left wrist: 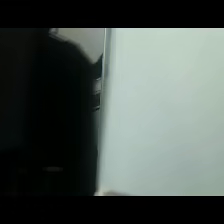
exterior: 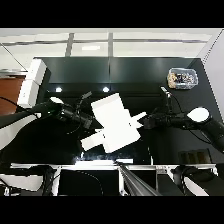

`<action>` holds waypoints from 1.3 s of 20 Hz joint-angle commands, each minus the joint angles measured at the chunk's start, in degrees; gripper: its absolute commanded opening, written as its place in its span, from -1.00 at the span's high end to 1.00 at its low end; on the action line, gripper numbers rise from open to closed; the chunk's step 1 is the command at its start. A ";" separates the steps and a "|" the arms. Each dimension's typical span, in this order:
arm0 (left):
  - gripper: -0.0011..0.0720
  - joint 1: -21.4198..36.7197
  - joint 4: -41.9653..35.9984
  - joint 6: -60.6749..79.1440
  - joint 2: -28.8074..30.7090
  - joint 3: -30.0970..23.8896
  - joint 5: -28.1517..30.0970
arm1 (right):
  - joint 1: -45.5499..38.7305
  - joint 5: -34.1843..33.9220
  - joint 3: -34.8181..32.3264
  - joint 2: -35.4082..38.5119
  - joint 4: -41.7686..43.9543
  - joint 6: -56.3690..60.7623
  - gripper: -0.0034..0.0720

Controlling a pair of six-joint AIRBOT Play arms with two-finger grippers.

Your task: Fold the box and place the chain.

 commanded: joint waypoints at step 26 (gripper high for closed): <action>0.89 -15.54 20.59 20.37 11.30 0.04 26.12 | -11.23 13.64 6.40 0.74 -16.57 -22.53 -0.95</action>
